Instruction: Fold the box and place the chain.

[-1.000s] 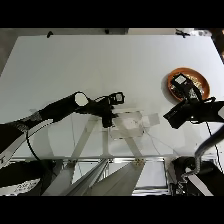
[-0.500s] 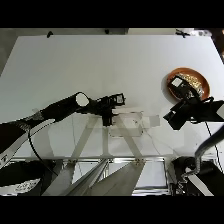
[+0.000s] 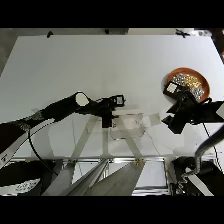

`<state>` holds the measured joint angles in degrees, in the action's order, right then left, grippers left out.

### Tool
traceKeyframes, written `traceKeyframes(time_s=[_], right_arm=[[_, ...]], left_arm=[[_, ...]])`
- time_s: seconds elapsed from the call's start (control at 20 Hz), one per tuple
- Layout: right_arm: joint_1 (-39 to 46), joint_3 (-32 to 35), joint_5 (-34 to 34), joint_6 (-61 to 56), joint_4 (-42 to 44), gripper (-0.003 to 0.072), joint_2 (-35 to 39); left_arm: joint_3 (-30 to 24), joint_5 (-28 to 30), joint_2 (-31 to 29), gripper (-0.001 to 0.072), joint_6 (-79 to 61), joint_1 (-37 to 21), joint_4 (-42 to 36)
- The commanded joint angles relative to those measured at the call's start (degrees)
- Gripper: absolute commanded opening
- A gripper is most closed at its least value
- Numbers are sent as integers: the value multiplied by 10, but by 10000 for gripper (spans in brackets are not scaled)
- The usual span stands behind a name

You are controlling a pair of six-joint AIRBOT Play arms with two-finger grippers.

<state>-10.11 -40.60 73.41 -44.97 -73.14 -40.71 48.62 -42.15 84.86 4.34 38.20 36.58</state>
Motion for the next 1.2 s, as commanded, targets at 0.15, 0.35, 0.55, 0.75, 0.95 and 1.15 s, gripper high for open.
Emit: traceKeyframes(time_s=[0.15,0.35,0.55,0.75,0.95,1.15], right_arm=[[0,0,6,35,3,456,0],[0,0,6,35,3,456,0],[0,0,10,44,3,456,-2],[0,5,9,63,3,457,-12],[0,21,8,65,3,456,-20],[0,21,1,65,6,456,-20]], left_arm=[[0,0,0,3,-121,-1,-122],[0,0,8,4,-119,-1,-116],[0,-1,23,4,-118,-1,-117],[0,0,25,6,-118,-1,-117],[0,0,25,6,-118,-1,-117],[0,0,25,6,-118,-1,-117]])
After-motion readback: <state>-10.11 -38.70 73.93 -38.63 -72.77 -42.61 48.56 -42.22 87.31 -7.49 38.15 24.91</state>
